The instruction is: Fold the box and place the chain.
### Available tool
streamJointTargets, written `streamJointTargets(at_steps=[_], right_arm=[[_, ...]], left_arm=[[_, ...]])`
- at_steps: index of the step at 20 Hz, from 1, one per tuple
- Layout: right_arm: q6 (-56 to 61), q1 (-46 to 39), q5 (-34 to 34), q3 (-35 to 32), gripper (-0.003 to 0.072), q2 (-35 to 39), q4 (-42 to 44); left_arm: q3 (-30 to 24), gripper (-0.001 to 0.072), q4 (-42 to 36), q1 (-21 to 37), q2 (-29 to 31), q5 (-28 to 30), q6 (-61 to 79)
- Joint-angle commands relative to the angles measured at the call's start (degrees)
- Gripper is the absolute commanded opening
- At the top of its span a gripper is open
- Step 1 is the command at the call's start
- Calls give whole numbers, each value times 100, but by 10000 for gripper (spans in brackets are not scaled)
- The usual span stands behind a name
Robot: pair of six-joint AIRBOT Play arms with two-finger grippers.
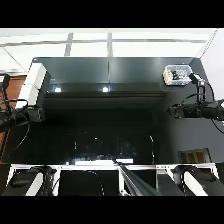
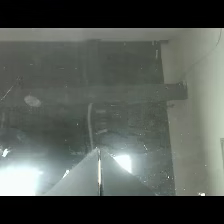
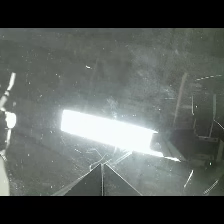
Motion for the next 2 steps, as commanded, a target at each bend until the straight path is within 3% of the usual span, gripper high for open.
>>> streamJointTargets(at_steps=[1,2], right_arm=[[-2,-4,0,-2,16,0,2],[0,-4,0,-2,16,0,2]], left_arm=[[-28,26,-4,-4,42,15,0],[-28,26,-4,-4,42,15,0]])
